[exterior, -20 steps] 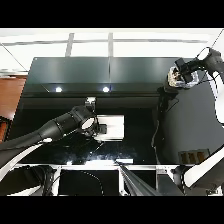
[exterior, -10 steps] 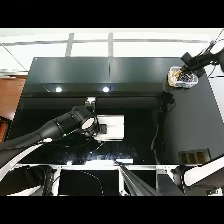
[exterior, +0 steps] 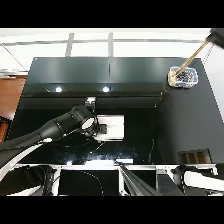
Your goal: Fold the box and place the chain.
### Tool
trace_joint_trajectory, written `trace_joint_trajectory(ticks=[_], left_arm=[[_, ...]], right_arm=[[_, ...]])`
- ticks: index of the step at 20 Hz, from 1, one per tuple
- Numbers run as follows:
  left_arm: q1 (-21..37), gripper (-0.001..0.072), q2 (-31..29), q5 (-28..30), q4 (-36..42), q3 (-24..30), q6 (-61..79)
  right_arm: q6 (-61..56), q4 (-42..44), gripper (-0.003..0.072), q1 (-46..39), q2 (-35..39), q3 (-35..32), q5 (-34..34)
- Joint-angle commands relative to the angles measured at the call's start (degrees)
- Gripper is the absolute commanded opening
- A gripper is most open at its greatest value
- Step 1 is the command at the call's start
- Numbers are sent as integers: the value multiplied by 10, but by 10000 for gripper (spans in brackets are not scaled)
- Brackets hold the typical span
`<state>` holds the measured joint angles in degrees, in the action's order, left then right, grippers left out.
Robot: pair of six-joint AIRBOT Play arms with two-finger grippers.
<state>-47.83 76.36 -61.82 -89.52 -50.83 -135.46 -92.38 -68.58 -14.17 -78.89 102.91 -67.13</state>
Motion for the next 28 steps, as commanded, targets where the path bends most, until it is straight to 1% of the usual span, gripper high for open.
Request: trace_joint_trajectory(ticks=[1,3,5,8,10,13,16,18,20,22,24,28], left_arm=[[0,29,0,0,0,0,0],[0,29,0,0,0,0,0],[0,29,0,0,0,0,0],[0,30,0,2,2,0,0],[0,30,0,2,2,0,0],[0,30,0,0,2,0,0],[0,30,0,0,2,0,0],[0,30,0,0,2,0,0],[0,30,0,0,2,0,0],[0,30,0,0,2,0,0],[0,30,0,0,2,0,0],[0,30,0,0,2,0,0]], right_arm=[[50,58,41,-4,89,0,-7],[56,61,41,-4,133,0,-30],[68,77,41,1,172,0,-66],[87,72,41,52,228,-15,-122],[98,70,41,109,262,-52,-159],[104,70,41,197,301,-122,-169],[101,75,40,262,306,-176,-197],[101,100,41,304,306,-215,-191],[99,146,41,341,306,-256,-169],[98,183,40,382,305,-299,-116],[98,202,40,422,304,-331,-60],[92,211,41,468,300,-339,1]])
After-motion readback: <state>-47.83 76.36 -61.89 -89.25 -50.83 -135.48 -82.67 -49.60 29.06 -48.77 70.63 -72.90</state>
